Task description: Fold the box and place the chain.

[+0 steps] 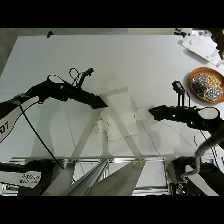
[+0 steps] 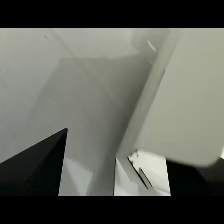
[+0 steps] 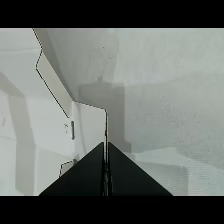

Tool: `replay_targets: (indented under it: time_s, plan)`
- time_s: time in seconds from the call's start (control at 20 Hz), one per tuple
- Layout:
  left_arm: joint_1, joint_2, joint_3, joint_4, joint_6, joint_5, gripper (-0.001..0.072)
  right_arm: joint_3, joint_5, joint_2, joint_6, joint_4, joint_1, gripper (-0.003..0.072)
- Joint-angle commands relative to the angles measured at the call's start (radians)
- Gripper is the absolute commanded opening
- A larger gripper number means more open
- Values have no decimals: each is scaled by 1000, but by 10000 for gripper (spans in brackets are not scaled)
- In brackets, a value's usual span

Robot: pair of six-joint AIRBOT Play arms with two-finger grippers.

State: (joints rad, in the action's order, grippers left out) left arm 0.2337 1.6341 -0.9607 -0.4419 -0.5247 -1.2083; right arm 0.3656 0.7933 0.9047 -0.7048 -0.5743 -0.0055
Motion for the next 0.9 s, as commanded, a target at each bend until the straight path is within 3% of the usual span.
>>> replay_targets:
  time_s: [0.0,0.35,0.5,0.6,0.7,0.85]
  plan:
    - [-35,21,-3,-56,74,-106,631,0,-24,0,-14,0,14,3]
    - [60,48,-3,-29,216,-59,621,0,-25,-1,-22,0,14,3]
    - [100,72,-3,78,306,-21,617,0,-24,-1,-29,0,14,3]
    - [107,82,-3,158,364,-18,551,0,-24,0,-29,0,14,3]
    - [107,83,-3,160,369,-13,545,0,-24,0,-29,0,14,3]
    - [109,83,-3,92,367,-14,251,0,-24,-1,-29,0,14,4]
